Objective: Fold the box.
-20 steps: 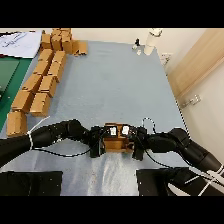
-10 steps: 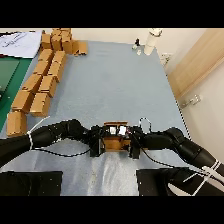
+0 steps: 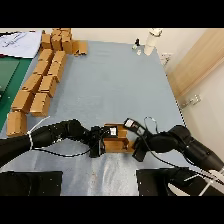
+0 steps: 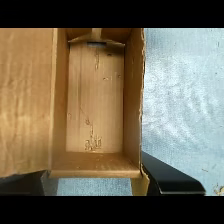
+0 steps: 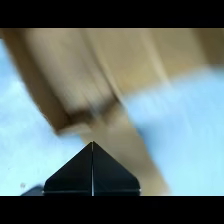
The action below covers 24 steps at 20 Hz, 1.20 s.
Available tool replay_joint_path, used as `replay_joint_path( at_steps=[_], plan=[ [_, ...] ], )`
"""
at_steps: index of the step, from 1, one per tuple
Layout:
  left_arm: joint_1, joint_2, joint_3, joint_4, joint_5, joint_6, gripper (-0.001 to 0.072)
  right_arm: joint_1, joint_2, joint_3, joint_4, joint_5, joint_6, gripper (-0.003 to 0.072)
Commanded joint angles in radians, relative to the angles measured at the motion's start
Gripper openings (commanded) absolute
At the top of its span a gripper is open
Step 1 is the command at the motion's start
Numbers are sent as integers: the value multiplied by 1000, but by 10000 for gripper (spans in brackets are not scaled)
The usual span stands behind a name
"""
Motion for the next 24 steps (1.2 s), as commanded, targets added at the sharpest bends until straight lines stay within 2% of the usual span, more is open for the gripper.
replay_joint_path(
  at_steps=[1, 3, 6, 9, 13, 16, 20, 24],
  plan=[
    [0, 1, 1, 1, 3, 0, 510, -25, 99, 60, -339, -230, 616, 2],
    [0, 1, 1, 0, 3, 0, 510, -129, 113, 62, -396, -283, 705, 2],
    [0, 1, 1, 0, 3, -1, 510, -356, 52, 39, -363, -248, 700, 2],
    [0, 1, 1, 0, 3, -1, 511, -487, -29, 19, -195, -151, 572, 2],
    [0, 1, 1, 1, 3, -1, 510, -489, -111, 13, 100, -50, 439, 2],
    [0, 1, 1, 1, 3, -1, 511, -489, -165, -11, 162, -38, 404, 2],
    [0, 1, 1, 0, 3, -1, 510, -489, -172, -27, 262, -31, 345, 2],
    [0, 1, 1, 0, 3, -1, 510, -489, -172, -27, 458, -45, 245, 2]
  ],
)
